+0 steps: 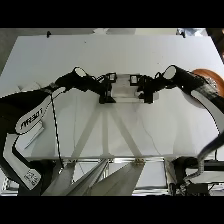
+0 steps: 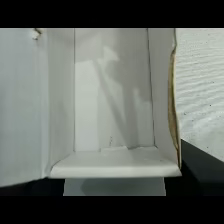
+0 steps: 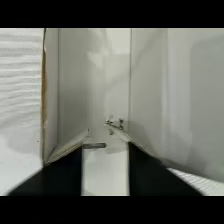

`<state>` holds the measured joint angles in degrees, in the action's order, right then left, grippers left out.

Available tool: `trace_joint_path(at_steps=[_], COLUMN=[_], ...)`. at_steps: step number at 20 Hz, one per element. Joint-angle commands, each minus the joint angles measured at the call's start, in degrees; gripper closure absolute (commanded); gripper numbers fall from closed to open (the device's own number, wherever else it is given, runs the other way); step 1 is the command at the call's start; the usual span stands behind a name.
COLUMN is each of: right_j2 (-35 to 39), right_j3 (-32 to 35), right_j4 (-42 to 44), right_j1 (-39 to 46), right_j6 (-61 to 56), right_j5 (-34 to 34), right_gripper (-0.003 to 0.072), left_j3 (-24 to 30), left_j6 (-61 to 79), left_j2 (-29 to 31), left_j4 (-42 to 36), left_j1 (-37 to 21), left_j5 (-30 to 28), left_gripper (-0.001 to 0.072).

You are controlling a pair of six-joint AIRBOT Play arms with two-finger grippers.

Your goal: Fold the box and place the chain.

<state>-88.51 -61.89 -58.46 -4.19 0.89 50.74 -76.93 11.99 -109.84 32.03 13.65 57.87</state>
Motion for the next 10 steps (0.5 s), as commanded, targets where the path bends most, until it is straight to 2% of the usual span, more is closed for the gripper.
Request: trace_joint_path(at_steps=[1, 3, 7, 10], right_j2=[0.04, 0.33, 2.25, 5.68], right_j3=[0.0, 0.0, 0.0, 0.0], right_j4=[-3.37, -8.26, -22.91, -23.8], right_j1=[0.04, 0.04, 0.7, 5.33], right_j6=[-3.74, -11.67, -36.04, -44.44], right_j5=[0.63, 0.61, 0.66, 2.51], right_gripper=[0.0669, 0.0671, 0.0673, 0.0673], left_j3=[0.02, 0.02, 0.02, 0.02], left_j6=[0.22, 0.22, 0.22, 0.22], left_j2=[-0.04, -0.04, -0.04, -0.04], left_j4=[0.17, 0.17, 0.17, 0.15], left_j1=[0.02, 0.02, 0.02, 0.02], left_j5=[0.17, 0.17, 0.17, 0.17], left_gripper=[0.0272, 0.0272, 0.0272, 0.0272])
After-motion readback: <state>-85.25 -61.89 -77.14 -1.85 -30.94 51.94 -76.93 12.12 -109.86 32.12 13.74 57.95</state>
